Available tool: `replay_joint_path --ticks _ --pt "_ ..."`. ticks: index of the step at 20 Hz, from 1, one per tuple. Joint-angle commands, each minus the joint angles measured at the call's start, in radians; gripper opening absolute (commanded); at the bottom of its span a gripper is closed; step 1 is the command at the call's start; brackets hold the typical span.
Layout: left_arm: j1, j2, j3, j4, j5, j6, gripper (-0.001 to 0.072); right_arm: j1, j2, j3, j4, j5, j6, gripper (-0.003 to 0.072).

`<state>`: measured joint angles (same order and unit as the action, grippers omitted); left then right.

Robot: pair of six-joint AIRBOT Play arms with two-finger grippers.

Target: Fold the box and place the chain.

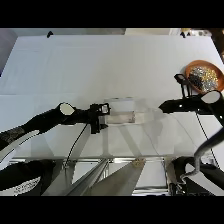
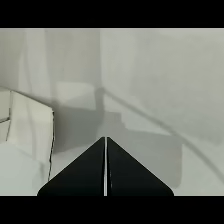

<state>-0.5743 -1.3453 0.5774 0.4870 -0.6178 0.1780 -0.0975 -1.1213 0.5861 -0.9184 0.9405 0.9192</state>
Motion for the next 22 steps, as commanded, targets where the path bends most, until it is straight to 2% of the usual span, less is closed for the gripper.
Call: replay_joint_path --ticks 1,5,9,11,12,13,19,22 --pt "-0.001 0.000 0.000 0.000 0.000 0.000 0.0011 0.059 -0.093 -0.002 0.040 0.096 0.072 0.0017" --pt "-0.001 0.000 0.000 0.000 0.000 0.000 0.0011 0.142 -0.165 -0.002 0.058 0.099 0.071 0.0017" --pt "-0.001 0.000 0.000 0.000 0.000 0.000 0.0011 0.163 -0.169 -0.002 0.211 0.124 -0.009 0.0017" --pt "-0.001 0.000 0.000 0.000 0.000 0.000 0.0011 0.163 -0.168 -0.001 0.239 0.140 -0.015 0.0019" --pt "-0.001 0.000 0.000 0.000 0.000 0.000 0.0011 0.163 -0.163 -0.001 0.239 0.144 -0.013 0.0060" --pt "-0.001 0.000 0.000 0.000 0.000 0.000 0.0011 0.163 -0.150 -0.001 0.238 0.148 -0.011 0.0134" --pt "-0.001 0.000 0.000 0.000 0.000 0.000 0.0011 0.163 -0.042 0.000 0.243 0.149 0.001 0.0206" --pt "-0.001 0.000 0.000 0.000 0.000 0.000 0.0011 0.180 -0.030 0.000 0.245 0.148 0.019 0.0315"
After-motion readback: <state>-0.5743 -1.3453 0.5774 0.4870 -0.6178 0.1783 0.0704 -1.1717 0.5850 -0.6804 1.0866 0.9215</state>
